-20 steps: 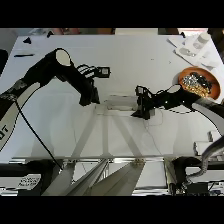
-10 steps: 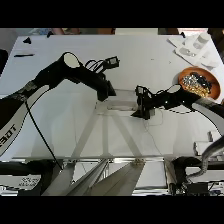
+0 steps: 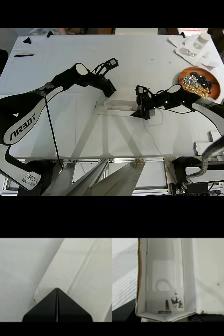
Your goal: Fold the box and place the chain.
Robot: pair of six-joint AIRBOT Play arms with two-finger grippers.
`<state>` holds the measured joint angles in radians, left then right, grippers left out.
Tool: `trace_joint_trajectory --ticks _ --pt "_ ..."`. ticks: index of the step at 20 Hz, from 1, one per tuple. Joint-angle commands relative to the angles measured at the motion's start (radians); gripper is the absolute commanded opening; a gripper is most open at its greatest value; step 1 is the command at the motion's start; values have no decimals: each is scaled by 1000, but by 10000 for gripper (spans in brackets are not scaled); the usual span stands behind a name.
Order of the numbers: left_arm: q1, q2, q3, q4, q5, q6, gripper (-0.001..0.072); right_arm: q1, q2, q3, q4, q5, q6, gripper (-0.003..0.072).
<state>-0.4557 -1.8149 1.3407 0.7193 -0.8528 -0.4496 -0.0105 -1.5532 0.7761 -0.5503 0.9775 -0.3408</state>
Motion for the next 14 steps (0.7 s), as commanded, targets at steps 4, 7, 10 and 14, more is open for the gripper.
trace_joint_trajectory --ticks 4,7,10,14 --pt "48 76 0 63 -149 -8 12 0 0 1 -3 -1 -1 397" --pt "97 210 0 126 -232 -26 14 0 0 1 -3 -1 -1 397" --pt "106 317 0 203 -342 -26 20 0 0 1 -3 -1 -1 397" --pt "69 333 -29 228 -452 -14 261 0 0 1 -3 -1 -1 397"
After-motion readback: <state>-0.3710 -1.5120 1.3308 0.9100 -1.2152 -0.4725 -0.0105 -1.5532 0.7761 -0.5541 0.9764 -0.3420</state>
